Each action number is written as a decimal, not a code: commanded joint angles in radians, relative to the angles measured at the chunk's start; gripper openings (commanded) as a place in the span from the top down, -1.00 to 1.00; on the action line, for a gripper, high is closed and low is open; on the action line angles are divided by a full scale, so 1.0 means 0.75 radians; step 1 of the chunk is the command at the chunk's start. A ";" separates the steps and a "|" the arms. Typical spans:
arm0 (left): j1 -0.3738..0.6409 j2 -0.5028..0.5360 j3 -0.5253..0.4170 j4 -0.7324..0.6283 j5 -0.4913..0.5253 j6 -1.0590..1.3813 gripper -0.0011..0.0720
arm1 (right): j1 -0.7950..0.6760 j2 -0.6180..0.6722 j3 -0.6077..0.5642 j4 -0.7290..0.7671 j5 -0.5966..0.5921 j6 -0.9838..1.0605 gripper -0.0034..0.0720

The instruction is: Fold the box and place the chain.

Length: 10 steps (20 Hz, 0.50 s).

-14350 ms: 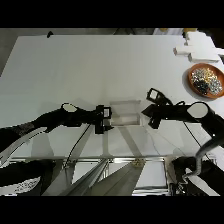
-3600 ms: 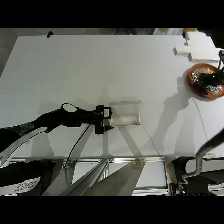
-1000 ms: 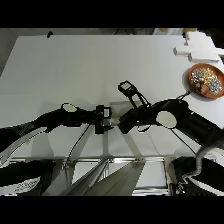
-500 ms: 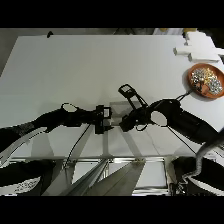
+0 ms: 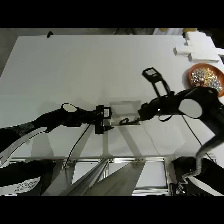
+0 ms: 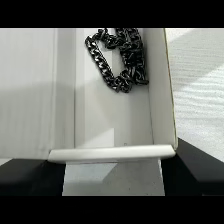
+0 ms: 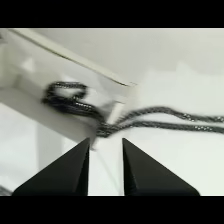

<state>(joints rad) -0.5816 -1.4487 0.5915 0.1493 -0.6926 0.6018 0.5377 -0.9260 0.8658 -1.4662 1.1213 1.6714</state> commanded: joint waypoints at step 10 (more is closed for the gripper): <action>0.001 0.000 -0.001 0.000 0.000 0.001 0.40 | -0.346 -0.187 -0.126 -0.105 -0.031 0.009 0.37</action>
